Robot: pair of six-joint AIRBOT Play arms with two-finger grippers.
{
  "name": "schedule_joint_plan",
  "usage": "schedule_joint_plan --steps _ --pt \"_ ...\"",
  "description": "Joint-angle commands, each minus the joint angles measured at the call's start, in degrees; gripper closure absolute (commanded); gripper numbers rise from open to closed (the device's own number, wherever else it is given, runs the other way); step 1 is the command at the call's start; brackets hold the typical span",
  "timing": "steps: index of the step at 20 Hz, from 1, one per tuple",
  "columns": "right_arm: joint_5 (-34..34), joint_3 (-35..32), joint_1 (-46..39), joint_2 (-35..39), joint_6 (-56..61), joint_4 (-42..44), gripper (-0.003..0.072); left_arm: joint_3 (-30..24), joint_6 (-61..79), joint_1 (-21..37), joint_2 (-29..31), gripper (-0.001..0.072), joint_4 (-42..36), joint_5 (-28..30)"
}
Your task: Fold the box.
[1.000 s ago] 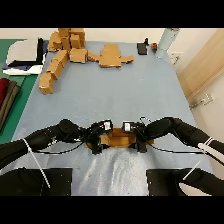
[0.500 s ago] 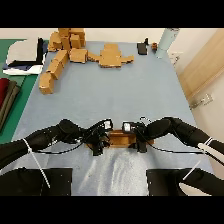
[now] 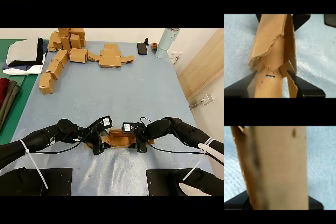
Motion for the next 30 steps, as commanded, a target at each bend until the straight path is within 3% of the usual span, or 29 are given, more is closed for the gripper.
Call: schedule_joint_plan --steps 1,3,4,5,6,9,12,14,16,19,21,26,30 --pt "0.0 0.0 0.0 0.0 0.1 0.1 0.0248 0.0 -8.9 0.0 0.6 0.0120 8.3 3.2" --pt "0.0 0.0 0.0 0.0 0.1 0.1 0.0248 0.0 -16.6 0.0 2.9 0.0127 16.9 2.7" --pt "0.0 0.0 0.0 0.0 0.1 0.1 0.0248 0.0 -21.9 0.0 4.9 0.0318 21.6 2.4" --pt "0.0 0.0 0.0 0.0 0.0 0.1 0.0248 0.0 -27.0 0.0 7.5 0.0662 28.0 1.6" --pt "0.0 0.0 0.0 0.0 0.1 0.1 0.0248 0.0 -31.8 0.0 10.3 0.0696 34.2 0.7" --pt "0.0 0.0 0.0 0.0 0.0 0.1 0.0248 0.0 -57.6 3.1 19.8 0.0696 49.0 -4.5" --pt "0.0 0.0 0.0 0.0 0.0 0.1 0.0248 0.0 -84.8 12.3 26.8 0.0696 59.5 -15.1" --pt "0.0 0.0 0.0 0.0 0.1 0.1 0.0249 0.0 -92.9 20.0 27.7 0.0696 58.8 -24.7" --pt "0.0 0.0 0.0 0.0 0.1 0.1 0.0249 -1.0 -91.3 25.0 26.8 0.0697 51.2 -29.2" --pt "0.0 0.0 0.0 0.0 0.0 0.1 0.0248 -3.3 -85.3 25.9 23.7 0.0696 36.8 -28.0" --pt "0.0 0.0 0.0 0.0 0.0 0.1 0.0248 -4.8 -84.6 24.5 21.2 0.0696 31.8 -25.4" --pt "0.0 0.0 0.0 0.0 0.0 0.1 0.0248 -5.3 -86.1 15.7 15.7 0.0697 28.4 -15.4" --pt "0.0 0.0 0.0 0.0 0.1 0.1 0.0248 -5.3 -89.1 12.3 12.5 0.0697 28.2 -9.8"
